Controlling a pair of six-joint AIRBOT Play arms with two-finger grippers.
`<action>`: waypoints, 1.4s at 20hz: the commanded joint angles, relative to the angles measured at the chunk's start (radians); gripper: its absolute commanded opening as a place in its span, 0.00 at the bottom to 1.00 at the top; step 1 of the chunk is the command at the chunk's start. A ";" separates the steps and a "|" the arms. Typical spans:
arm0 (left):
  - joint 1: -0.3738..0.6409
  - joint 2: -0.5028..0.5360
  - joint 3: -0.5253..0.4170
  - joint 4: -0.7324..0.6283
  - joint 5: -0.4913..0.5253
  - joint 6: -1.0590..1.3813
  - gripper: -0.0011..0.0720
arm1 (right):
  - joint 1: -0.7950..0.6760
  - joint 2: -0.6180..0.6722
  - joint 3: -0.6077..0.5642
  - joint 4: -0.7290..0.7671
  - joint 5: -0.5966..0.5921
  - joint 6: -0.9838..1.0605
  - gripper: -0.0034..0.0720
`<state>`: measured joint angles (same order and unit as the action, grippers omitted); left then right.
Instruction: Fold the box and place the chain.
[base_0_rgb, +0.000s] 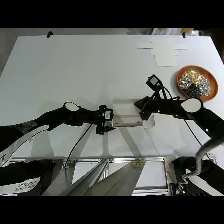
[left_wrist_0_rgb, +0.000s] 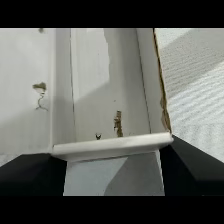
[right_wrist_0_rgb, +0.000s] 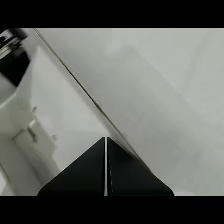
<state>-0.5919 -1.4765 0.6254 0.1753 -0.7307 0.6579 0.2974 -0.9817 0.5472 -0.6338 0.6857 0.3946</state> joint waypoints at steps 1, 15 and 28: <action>0.000 0.001 0.000 0.000 0.000 0.000 0.11 | 0.001 0.106 0.027 -0.356 0.133 0.046 0.07; 0.000 0.001 0.000 0.000 0.000 0.000 0.11 | 0.001 0.010 0.014 -0.508 0.289 -0.437 0.25; 0.000 0.001 0.000 0.000 -0.002 0.000 0.11 | 0.001 -0.096 0.001 -0.351 0.241 -0.505 0.12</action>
<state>-0.5919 -1.4765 0.6254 0.1749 -0.7330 0.6575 0.2974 -1.0592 0.5514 -1.0260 0.9447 -0.0959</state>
